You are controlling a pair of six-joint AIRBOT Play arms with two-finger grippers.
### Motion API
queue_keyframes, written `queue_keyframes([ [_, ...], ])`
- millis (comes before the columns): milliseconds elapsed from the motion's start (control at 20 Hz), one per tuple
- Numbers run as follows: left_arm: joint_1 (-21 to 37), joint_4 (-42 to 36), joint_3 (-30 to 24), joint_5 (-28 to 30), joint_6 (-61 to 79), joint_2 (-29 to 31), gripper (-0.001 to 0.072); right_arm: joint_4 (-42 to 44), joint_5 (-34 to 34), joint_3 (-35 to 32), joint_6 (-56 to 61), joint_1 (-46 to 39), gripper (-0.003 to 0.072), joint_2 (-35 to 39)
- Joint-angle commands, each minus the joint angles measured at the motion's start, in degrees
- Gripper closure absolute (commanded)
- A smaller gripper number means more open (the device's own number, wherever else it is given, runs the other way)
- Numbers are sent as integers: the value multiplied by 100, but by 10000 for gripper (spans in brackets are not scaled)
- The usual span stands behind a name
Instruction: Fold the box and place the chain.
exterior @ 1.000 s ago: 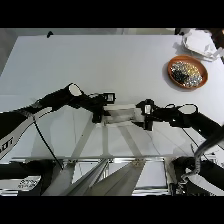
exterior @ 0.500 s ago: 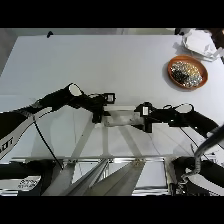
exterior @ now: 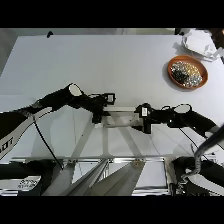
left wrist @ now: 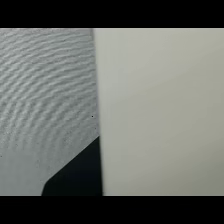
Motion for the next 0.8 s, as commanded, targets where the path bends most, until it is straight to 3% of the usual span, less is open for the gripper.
queue_keyframes([
  [0, -2, -2, 4, 15, -2, 4, 700, 66, 256, 90, 2, 4, 49, -232],
  [200, -2, -2, 4, 15, -4, 4, 700, 15, 442, 391, 63, 4, 51, -544],
  [300, -2, -2, 4, 15, -2, 4, 700, -205, 439, 402, 66, 4, 102, -566],
  [450, -2, -2, 4, 15, -2, 4, 700, -407, 437, 402, 66, 4, 114, -704],
  [650, -2, -2, 4, 15, -2, 4, 700, -407, 437, 404, 68, 4, 237, -710],
  [750, -2, -2, 4, 15, -2, 4, 700, -409, 426, 404, 70, 4, 251, -710],
])
